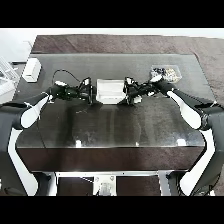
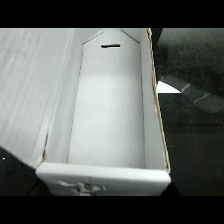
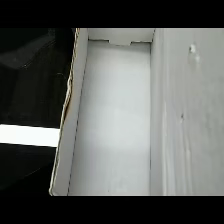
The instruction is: Fold the box and place the chain.
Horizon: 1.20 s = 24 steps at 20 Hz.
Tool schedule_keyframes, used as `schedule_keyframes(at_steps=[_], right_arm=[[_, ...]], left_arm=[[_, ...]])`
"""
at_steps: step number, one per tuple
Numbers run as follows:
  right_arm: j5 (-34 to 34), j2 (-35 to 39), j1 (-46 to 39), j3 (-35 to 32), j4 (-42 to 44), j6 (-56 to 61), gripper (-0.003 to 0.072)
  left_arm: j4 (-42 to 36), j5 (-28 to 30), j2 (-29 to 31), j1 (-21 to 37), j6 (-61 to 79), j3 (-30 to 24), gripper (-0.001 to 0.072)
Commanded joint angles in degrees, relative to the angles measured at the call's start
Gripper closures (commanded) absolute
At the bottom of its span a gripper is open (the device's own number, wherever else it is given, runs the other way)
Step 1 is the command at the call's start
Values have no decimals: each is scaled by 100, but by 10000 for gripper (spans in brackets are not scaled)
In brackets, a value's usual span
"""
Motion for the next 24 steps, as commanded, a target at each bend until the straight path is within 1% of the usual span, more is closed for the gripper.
schedule_keyframes(at_steps=[1,17,20,22,24], right_arm=[[11,2,7,-2,0,2,100],[13,2,13,-7,61,2,99],[83,4,4,-2,66,170,98],[120,31,-46,63,-15,382,-34],[264,179,-188,74,-286,527,-34]], left_arm=[[-15,66,4,2,0,4,478],[-17,55,4,2,-4,4,478],[-17,52,4,2,-4,4,478],[-17,55,4,2,-4,4,478],[-20,55,4,2,-4,4,478]])
